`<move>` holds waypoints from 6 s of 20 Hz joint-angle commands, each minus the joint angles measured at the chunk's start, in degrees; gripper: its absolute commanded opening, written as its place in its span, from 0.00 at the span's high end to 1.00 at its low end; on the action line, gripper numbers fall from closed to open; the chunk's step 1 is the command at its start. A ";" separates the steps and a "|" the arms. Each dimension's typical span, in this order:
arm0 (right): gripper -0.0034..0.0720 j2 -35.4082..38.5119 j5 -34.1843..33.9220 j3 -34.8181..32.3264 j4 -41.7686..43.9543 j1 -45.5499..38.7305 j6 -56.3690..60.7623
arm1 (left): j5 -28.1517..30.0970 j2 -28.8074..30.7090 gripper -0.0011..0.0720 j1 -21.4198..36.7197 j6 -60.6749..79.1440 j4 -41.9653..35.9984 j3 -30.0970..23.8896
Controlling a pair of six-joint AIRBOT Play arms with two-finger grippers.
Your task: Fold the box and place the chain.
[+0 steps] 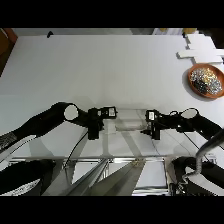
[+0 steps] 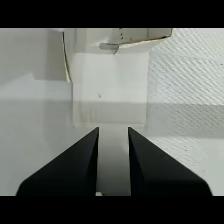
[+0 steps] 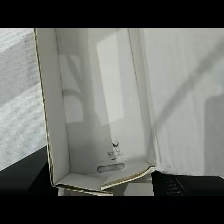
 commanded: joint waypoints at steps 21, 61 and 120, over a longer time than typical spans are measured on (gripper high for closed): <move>0.53 0.00 0.00 0.02 0.02 -0.02 0.00 | 9.88 -4.85 0.65 -4.83 22.16 -15.85 -0.35; 0.53 0.00 0.00 0.02 0.02 -0.02 0.00 | -1.84 13.33 0.98 4.07 -58.03 8.57 -0.35; 0.53 0.00 0.02 0.02 0.02 -0.02 0.00 | 1.25 -0.87 0.76 1.09 -62.05 -13.14 3.43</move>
